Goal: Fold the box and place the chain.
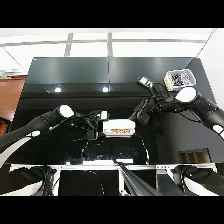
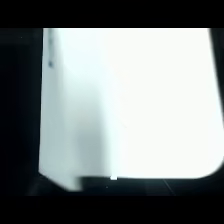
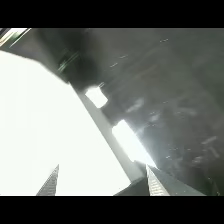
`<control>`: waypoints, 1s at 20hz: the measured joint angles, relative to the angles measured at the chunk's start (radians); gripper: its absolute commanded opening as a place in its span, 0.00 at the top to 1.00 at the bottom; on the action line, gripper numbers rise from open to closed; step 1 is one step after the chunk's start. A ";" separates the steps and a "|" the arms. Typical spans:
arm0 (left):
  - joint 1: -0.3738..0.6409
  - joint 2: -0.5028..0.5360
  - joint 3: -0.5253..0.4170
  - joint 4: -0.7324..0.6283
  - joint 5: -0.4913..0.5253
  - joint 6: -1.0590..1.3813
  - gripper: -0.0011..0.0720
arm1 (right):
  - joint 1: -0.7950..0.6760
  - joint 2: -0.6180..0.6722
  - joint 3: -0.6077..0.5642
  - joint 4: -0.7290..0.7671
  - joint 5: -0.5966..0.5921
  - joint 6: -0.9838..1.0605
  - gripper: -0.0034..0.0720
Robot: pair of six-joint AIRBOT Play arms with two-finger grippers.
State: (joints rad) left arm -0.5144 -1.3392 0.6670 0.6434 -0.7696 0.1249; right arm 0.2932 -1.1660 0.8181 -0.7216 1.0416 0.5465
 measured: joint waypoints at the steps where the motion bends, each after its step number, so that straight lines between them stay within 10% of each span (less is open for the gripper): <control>1: 0.000 0.000 0.000 0.000 0.000 0.000 0.50 | 0.012 0.000 -0.007 -0.012 0.010 -0.018 0.11; 15: 0.000 0.000 0.000 0.003 0.002 0.002 0.50 | 0.126 0.002 -0.046 -0.068 -0.037 -0.256 0.11; 17: 0.000 0.000 0.000 0.003 0.002 0.002 0.50 | 0.127 0.002 -0.046 -0.068 -0.046 -0.260 0.30; 20: 0.000 0.000 0.000 0.003 0.003 0.002 0.50 | 0.127 0.002 -0.046 -0.068 -0.052 -0.258 0.31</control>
State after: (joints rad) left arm -0.5144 -1.3392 0.6670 0.6464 -0.7666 0.1268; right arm 0.4206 -1.1645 0.7719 -0.7898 0.9894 0.2882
